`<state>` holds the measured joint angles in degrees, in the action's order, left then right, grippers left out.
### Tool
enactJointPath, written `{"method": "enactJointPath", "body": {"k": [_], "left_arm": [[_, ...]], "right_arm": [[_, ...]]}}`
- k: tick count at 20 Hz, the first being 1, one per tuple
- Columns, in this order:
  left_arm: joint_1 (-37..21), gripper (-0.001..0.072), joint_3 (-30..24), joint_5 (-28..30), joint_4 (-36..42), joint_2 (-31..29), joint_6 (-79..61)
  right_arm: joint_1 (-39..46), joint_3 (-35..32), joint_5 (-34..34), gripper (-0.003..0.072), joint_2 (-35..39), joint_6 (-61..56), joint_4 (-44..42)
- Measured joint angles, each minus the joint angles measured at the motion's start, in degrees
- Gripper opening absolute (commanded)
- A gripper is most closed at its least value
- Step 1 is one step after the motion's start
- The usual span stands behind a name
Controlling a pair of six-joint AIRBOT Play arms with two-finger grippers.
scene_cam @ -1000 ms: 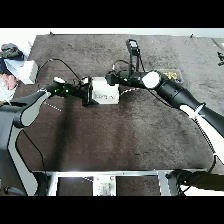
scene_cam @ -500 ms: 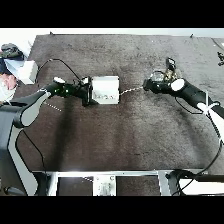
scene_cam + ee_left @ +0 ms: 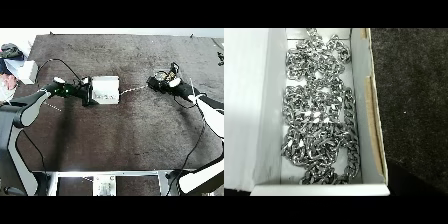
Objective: Fold the box and place the chain.
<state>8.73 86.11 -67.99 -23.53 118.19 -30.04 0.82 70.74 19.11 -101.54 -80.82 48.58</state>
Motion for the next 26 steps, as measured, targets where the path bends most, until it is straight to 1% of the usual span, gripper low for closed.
{"method": "enactJointPath", "body": {"k": [1,2,5,9,11,13,16,19,26], "left_arm": [[-0.02,0.0418,0.0,0.0,-0.02,0.02,0.0],[0.0,0.0417,0.0,0.0,0.0,0.0,0.0],[0.0,0.0418,0.0,0.0,-0.02,0.0,0.0],[-0.02,0.0418,0.0,0.0,-0.02,0.0,-0.02],[-0.02,0.0417,0.0,0.0,-0.02,0.02,0.0],[-0.02,0.0417,0.0,0.0,-0.02,0.0,0.0],[-0.02,0.0418,0.0,0.0,-0.02,0.0,-0.02],[-0.02,0.0418,0.0,0.0,0.0,0.02,-0.02],[-0.02,0.0418,0.0,0.0,0.0,0.02,-0.02]], "right_arm": [[-0.02,0.96,0.48,0.0068,-0.59,-0.02,-0.55],[-0.02,1.75,1.6,0.0009,-0.85,-0.04,-1.05],[-0.66,2.97,7.04,0.0008,1.2,2.03,-1.88],[-4.2,3.52,15.39,0.0009,9.57,7.65,-2.29],[-7.04,3.56,18.01,0.0009,14.51,9.88,-2.32],[-9.97,3.63,19.21,0.0009,19.06,11.5,-2.36],[-13.81,3.69,19.43,0.0008,24.2,12.85,-2.38],[-17.27,3.69,18.71,0.0009,27.45,13.62,-2.45],[-23.3,3.74,13.6,0.0009,29.9,14.36,-2.58]]}}
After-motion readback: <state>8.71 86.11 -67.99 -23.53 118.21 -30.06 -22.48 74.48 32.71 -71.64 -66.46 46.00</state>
